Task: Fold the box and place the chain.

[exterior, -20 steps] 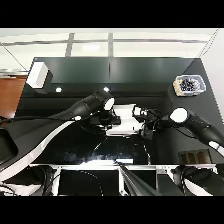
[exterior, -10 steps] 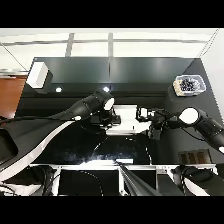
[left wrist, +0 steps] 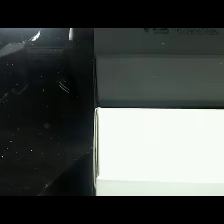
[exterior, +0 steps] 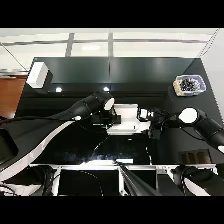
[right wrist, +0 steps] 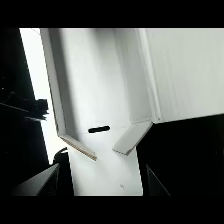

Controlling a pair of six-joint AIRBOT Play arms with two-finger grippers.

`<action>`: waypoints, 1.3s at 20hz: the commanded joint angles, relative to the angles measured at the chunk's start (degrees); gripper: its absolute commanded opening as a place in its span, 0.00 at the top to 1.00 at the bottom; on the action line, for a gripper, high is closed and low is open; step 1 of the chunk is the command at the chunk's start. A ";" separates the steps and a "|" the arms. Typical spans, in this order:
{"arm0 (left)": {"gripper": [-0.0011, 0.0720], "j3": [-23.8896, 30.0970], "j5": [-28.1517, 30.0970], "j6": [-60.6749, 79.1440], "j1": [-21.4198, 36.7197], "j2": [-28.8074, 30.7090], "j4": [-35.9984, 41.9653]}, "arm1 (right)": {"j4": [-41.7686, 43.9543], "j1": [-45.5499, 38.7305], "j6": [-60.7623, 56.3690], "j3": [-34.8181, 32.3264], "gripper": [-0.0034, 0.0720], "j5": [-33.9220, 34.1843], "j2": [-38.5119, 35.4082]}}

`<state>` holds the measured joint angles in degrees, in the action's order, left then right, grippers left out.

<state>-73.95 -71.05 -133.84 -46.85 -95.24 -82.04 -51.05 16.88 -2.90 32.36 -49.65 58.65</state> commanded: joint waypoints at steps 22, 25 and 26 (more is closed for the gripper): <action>0.94 -0.02 0.11 0.11 0.04 -0.02 0.09 | 8.41 4.31 8.09 0.00 0.95 3.58 3.78; 0.94 -0.02 0.11 0.11 0.04 -0.02 0.09 | 8.26 4.17 5.66 0.04 0.95 3.54 3.37; 0.95 -0.02 0.11 0.11 0.04 -0.02 0.09 | 7.15 4.17 2.54 0.20 0.95 3.48 2.71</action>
